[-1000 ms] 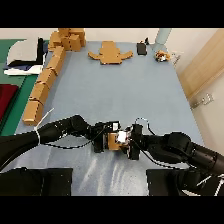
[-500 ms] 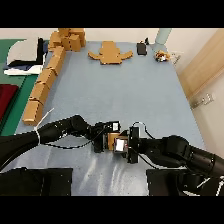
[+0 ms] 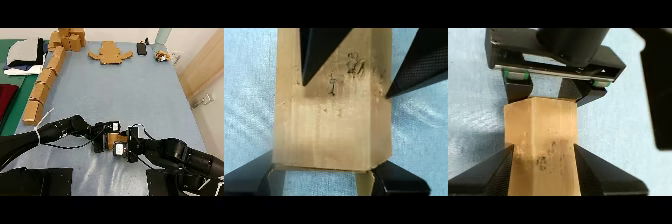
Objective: Fold the box.
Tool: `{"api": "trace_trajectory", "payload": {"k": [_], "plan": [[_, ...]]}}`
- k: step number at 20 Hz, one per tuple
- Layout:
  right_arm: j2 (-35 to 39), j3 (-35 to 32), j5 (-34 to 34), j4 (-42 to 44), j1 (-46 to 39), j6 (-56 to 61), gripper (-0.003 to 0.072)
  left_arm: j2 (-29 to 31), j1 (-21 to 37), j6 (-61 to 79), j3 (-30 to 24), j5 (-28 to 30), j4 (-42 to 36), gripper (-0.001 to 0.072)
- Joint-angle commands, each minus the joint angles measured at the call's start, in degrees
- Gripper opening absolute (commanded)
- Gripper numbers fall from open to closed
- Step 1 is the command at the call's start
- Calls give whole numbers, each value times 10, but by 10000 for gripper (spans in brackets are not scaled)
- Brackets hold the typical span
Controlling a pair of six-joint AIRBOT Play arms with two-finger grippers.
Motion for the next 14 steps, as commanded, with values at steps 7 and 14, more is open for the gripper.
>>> {"api": "trace_trajectory", "payload": {"k": [7, 14], "plan": [[-16, -1, 5, -12, 1, 3, 438, 0, 0, 0, 0, 0, 0, 454], [-14, 0, 5, -12, 1, 3, 277, 0, 0, 0, 0, 0, 0, 454]]}}
